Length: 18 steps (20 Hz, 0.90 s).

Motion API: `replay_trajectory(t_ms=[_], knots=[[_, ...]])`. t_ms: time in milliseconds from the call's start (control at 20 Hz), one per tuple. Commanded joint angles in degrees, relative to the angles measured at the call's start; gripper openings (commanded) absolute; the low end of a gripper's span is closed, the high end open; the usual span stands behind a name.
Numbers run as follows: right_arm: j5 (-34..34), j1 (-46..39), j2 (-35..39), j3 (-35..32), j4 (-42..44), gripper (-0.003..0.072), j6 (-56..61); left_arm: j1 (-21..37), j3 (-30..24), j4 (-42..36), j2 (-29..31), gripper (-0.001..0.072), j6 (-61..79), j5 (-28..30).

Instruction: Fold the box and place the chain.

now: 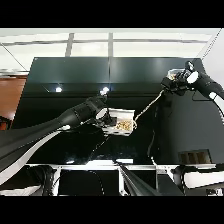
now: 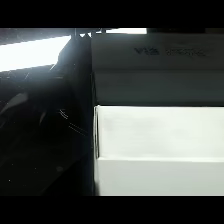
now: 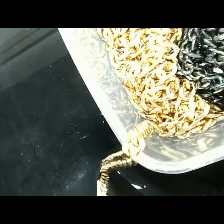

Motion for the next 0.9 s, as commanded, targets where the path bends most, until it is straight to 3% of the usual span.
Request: replay_trajectory(t_ms=[0,150,450,650,850], knots=[[6.86,-0.17,-0.31,2.10,-1.31,0.0016,-3.41,0.02,0.02,0.02,0.04,0.0028,0.02,-0.13],[14.08,-0.33,3.69,3.10,-1.14,0.0016,-8.68,0.02,0.02,0.00,0.04,0.0029,0.02,-0.09],[29.77,-0.33,26.34,2.99,0.33,0.0016,-14.95,0.02,0.02,0.00,0.04,0.0028,0.02,0.02],[38.99,-0.28,38.07,2.99,9.44,0.0016,-18.56,0.02,0.02,0.00,0.04,0.0029,0.02,0.04],[51.80,3.23,41.03,2.40,18.58,0.0017,-23.34,0.02,0.02,0.00,0.04,0.0029,0.02,0.02]])
